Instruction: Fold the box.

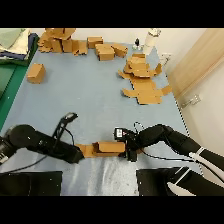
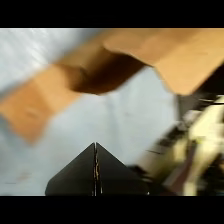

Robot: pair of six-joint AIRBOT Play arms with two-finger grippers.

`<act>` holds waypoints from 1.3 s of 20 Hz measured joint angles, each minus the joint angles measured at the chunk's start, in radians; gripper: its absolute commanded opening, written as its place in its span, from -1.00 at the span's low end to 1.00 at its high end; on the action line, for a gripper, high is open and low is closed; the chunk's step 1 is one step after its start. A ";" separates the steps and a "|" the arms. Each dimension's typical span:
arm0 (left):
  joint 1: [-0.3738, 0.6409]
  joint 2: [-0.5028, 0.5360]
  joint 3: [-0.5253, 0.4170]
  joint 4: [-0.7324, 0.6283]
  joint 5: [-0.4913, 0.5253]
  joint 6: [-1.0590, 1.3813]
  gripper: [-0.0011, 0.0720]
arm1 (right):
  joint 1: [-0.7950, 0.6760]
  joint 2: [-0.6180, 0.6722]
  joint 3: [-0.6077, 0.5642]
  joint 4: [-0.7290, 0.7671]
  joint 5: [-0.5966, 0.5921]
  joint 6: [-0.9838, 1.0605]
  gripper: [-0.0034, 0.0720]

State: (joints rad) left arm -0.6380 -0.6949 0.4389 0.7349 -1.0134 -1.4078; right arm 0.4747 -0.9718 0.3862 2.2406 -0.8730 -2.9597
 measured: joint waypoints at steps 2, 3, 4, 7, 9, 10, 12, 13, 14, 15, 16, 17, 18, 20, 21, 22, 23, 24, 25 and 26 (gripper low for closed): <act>-0.091 -0.002 -0.052 -0.171 0.097 -0.074 -0.94 | 0.000 0.000 0.000 0.000 0.000 0.000 0.40; -0.147 -0.006 -0.069 -0.249 0.181 -0.097 -0.94 | 0.000 0.000 0.000 0.000 0.000 0.000 0.40; -0.203 -0.014 -0.081 -0.320 0.276 -0.107 -0.94 | 0.000 0.000 0.000 0.000 0.000 0.000 0.40; -0.338 -0.051 -0.098 -0.523 0.552 -0.072 -0.94 | 0.000 0.000 0.000 0.000 0.000 0.000 0.40; -0.382 -0.084 -0.101 -0.616 0.703 -0.035 -0.94 | 0.000 0.000 0.000 0.000 0.000 0.000 0.40; -0.397 -0.101 -0.100 -0.647 0.771 -0.024 -0.94 | 0.000 0.000 0.000 0.000 0.000 0.000 0.40; -0.414 -0.129 -0.086 -0.685 0.883 -0.002 -0.94 | 0.000 0.000 0.000 0.000 0.000 0.000 0.40; -0.419 -0.140 -0.077 -0.695 0.930 0.011 -0.94 | 0.000 0.000 0.000 0.000 0.000 0.000 0.40; -0.423 -0.152 -0.066 -0.703 0.977 0.023 -0.94 | 0.000 0.000 0.000 0.000 0.000 0.000 0.40; -0.425 -0.163 -0.057 -0.706 1.015 0.031 -0.94 | 0.000 0.000 0.000 0.000 0.000 0.000 0.40; -0.427 -0.176 -0.048 -0.707 1.055 0.037 -0.94 | 0.000 0.000 0.000 0.000 0.000 0.000 0.40; -0.428 -0.190 -0.039 -0.703 1.080 0.043 -0.94 | 0.000 0.000 0.000 0.000 0.000 0.000 0.40; -0.430 -0.210 -0.029 -0.692 1.098 0.047 -0.95 | 0.000 0.000 0.000 0.000 0.000 0.000 0.40; -0.430 -0.259 -0.004 -0.678 1.124 0.056 -0.95 | 0.000 0.000 0.000 0.000 0.000 0.000 0.40; -0.430 -0.289 0.011 -0.673 1.128 0.064 -0.95 | 0.000 0.000 0.000 0.001 0.000 0.000 0.40; -0.423 -0.317 0.026 -0.668 1.121 0.074 -0.95 | 0.000 0.000 0.000 0.001 0.000 0.000 0.40; -0.413 -0.348 0.039 -0.665 1.102 0.082 -0.95 | 0.000 0.000 0.000 0.001 0.000 0.001 0.40; -0.402 -0.379 0.051 -0.663 1.078 0.093 -0.95 | 0.000 0.000 0.000 0.001 0.000 0.001 0.40; -0.392 -0.405 0.061 -0.661 1.058 0.104 -0.95 | 0.000 0.000 0.000 0.001 0.000 0.001 0.40; -0.384 -0.426 0.068 -0.660 1.036 0.111 -0.95 | 0.000 0.000 0.000 0.002 0.000 0.002 0.40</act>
